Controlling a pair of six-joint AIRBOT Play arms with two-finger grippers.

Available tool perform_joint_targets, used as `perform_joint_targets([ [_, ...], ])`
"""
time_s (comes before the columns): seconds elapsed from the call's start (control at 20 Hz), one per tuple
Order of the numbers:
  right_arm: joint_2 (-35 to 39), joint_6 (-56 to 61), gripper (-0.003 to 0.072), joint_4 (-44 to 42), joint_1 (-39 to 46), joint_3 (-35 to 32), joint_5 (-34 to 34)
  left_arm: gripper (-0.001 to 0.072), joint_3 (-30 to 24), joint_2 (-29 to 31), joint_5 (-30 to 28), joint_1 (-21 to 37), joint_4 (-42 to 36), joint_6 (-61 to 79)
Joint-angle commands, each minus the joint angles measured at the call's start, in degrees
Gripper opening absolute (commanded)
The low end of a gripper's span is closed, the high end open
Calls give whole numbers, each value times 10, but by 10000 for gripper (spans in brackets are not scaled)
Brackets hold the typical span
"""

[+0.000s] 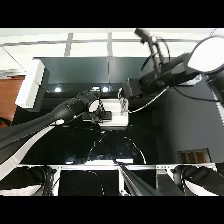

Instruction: Fold the box and place the chain.

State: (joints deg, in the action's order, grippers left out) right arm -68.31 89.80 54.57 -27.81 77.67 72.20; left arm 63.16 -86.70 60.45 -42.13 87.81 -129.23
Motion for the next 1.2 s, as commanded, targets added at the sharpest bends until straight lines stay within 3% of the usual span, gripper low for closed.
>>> perform_joint_targets([
  [0.0,-1,0,16,-9,-2,-104,-101,28,0,0,0,0,0,0],
  [0.15,-17,0,23,-44,-4,-160,-180,28,0,0,0,0,0,0],
  [0.2,-27,0,241,-43,-5,-161,-178,28,0,0,0,0,0,0],
  [0.25,-30,0,408,-32,2,-161,-172,28,0,0,0,0,0,0],
  [0.5,-19,10,407,162,134,-162,-140,28,0,0,0,0,0,0],
  [0.65,-25,173,427,332,208,-204,-252,28,0,0,0,0,0,0],
  [0.7,-38,223,637,361,229,-218,-292,27,0,0,0,0,0,0],
  [0.75,-59,236,677,366,248,-221,-317,28,0,0,0,0,0,0],
  [0.85,-116,268,674,356,290,-203,-352,28,0,0,0,0,0,0],
  [1.15,-294,297,671,296,341,-40,-345,28,0,0,0,0,0,0],
])
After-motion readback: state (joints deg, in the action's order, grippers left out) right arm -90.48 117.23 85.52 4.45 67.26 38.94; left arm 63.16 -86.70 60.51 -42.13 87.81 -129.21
